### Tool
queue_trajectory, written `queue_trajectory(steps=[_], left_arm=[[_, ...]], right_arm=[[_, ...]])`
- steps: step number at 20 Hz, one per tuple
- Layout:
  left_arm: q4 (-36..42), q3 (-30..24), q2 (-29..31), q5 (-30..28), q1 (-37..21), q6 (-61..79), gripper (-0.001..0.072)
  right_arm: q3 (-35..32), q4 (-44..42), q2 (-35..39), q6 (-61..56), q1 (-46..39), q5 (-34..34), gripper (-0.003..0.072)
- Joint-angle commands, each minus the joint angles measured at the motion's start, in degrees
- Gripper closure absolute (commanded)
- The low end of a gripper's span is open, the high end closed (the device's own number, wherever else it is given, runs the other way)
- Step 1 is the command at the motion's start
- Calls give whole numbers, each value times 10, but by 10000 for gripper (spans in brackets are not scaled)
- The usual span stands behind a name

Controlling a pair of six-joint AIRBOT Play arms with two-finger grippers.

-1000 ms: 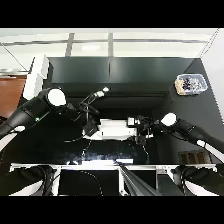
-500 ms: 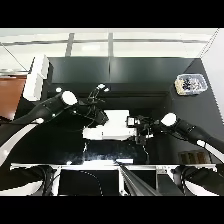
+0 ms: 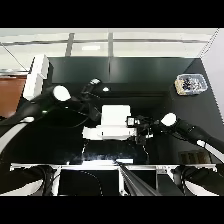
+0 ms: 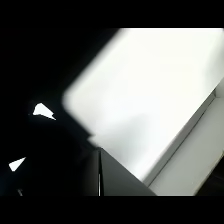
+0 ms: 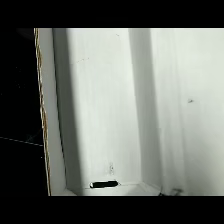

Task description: Fold the box and place the chain.

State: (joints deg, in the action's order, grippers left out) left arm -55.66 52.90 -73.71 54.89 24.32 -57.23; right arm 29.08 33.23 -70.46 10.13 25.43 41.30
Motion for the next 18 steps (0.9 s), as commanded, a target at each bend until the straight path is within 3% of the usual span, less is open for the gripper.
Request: queue_trajectory(steps=[1,2,5,6,7,8,9,14,18], left_arm=[[-43,-20,91,47,-57,7,679],[-10,-35,115,64,-76,53,678],[192,-89,145,165,-136,241,679],[202,-104,143,182,-140,269,675],[194,-121,141,179,-139,291,536],[188,-140,139,162,-135,322,240],[178,-161,137,137,-128,343,0],[46,-177,120,64,-54,493,0],[34,-177,105,-34,-1,587,8]], right_arm=[[0,0,0,0,0,0,494],[0,0,0,0,0,0,493],[0,0,0,0,0,0,494],[0,0,0,0,0,0,494],[0,0,0,0,0,0,493],[0,0,0,0,0,0,493],[0,0,0,0,0,0,493],[0,0,0,0,0,0,494],[0,0,0,0,0,0,493]])
